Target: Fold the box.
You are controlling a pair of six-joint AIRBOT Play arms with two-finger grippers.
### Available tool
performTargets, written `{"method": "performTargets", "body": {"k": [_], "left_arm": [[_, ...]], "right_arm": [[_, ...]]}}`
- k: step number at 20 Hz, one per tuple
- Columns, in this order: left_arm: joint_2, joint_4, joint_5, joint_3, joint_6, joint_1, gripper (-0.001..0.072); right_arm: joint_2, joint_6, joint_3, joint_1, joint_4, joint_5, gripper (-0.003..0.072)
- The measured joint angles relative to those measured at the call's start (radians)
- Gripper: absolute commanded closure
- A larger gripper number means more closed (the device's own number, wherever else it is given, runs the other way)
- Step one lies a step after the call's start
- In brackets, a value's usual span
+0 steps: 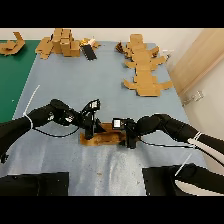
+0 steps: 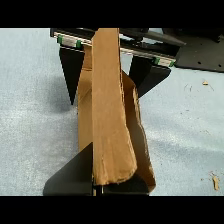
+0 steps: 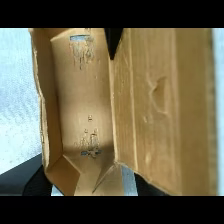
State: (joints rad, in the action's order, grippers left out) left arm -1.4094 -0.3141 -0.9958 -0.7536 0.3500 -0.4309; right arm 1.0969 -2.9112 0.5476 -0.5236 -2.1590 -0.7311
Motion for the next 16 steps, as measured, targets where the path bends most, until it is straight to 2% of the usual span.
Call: {"method": "performTargets", "body": {"k": [12,15,16], "left_arm": [[0.0,0.0,0.0,0.0,0.0,0.0,0.0698],[0.0,0.0,0.0,0.0,0.0,0.0,0.0698],[0.0,0.0,0.0,0.0,0.0,0.0,0.0698]], "right_arm": [[0.016,0.005,0.0,0.0,-0.003,0.019,-0.0006],[0.025,0.005,0.0,0.0,-0.003,0.021,0.0074],[0.027,0.005,0.0,0.0,-0.003,0.021,0.0074]]}}
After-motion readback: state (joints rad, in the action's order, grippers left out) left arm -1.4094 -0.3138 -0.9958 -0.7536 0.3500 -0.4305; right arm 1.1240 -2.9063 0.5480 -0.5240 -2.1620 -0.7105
